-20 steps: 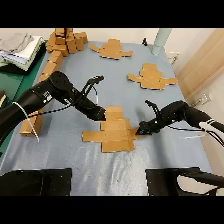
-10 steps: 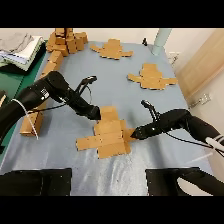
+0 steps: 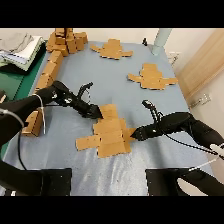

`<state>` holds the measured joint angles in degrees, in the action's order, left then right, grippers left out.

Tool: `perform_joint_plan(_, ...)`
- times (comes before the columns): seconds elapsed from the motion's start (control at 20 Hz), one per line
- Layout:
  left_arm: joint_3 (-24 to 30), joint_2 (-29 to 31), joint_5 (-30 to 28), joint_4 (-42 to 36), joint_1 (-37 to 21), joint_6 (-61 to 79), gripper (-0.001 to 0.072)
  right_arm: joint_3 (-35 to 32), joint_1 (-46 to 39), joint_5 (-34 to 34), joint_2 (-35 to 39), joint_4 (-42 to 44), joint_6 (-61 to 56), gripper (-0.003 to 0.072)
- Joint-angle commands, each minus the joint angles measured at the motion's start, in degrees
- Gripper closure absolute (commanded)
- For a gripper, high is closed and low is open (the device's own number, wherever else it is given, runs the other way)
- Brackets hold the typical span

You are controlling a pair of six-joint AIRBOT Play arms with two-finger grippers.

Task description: Fold the box.

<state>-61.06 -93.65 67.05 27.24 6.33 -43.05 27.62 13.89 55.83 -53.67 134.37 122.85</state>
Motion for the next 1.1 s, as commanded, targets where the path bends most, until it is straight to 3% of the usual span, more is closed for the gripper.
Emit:
perform_joint_plan(0.0,-1.7,-6.5,6.1,-11.5,-0.3,10.9,0.0086,-0.1,0.1,0.9,0.2,0.0,-0.6,0.0685)
perform_joint_plan(0.15,-2.4,-7.8,12.3,-12.6,-0.4,14.3,0.0106,-0.1,0.1,0.7,0.2,-0.9,-1.6,0.0685)
perform_joint_plan(0.2,-2.4,-7.8,12.9,-11.9,-0.3,14.5,0.0144,-0.1,0.1,0.7,0.2,-0.9,-1.6,0.0685)
perform_joint_plan(0.25,-2.4,-7.8,13.5,-11.6,-0.3,15.7,0.037,-0.1,0.1,0.6,0.2,-0.9,-2.0,0.0685)
perform_joint_plan(0.3,-2.5,-7.8,13.8,-11.6,-0.3,16.6,0.0423,-0.1,0.1,0.6,0.2,-0.9,-2.0,0.0685)
perform_joint_plan(0.4,-2.8,-7.8,14.2,-11.5,-0.3,16.7,0.0425,-0.1,0.1,0.6,0.2,-0.9,-2.0,0.0685)
perform_joint_plan(0.45,-2.8,-7.9,14.7,-11.3,-0.3,17.0,0.0551,-0.1,0.1,0.5,0.2,-0.9,-2.0,0.0685)
perform_joint_plan(0.5,-2.8,-8.0,15.2,-10.8,-0.2,17.1,0.0598,-0.1,0.1,0.5,0.2,-0.9,-2.0,0.0685)
perform_joint_plan(0.65,-2.8,-8.0,15.7,-8.8,-0.4,16.7,0.0601,-0.1,0.1,0.5,0.2,-0.9,-2.0,0.0685)
perform_joint_plan(0.7,-2.8,-8.0,15.7,-8.8,-0.3,16.9,0.0695,-0.1,0.1,0.5,0.2,-0.9,-2.0,0.0685)
perform_joint_plan(0.85,-2.9,-8.0,15.7,-9.2,-0.2,17.4,0.0695,-0.1,0.1,0.5,0.2,-0.9,-1.9,0.0677)
perform_joint_plan(0.9,-2.9,-8.0,16.1,-9.2,-0.2,18.5,0.0695,-0.1,0.1,0.2,0.2,-0.9,-2.0,0.0629)
perform_joint_plan(1.0,-3.0,-8.0,16.0,-9.3,-0.2,19.9,0.0697,0.0,0.0,-0.5,0.2,-1.3,-2.0,0.0355)
perform_joint_plan(1.05,-3.2,-8.0,15.8,-9.2,-0.2,20.7,0.0698,0.3,0.0,-0.9,0.2,-2.7,-3.1,0.0306)
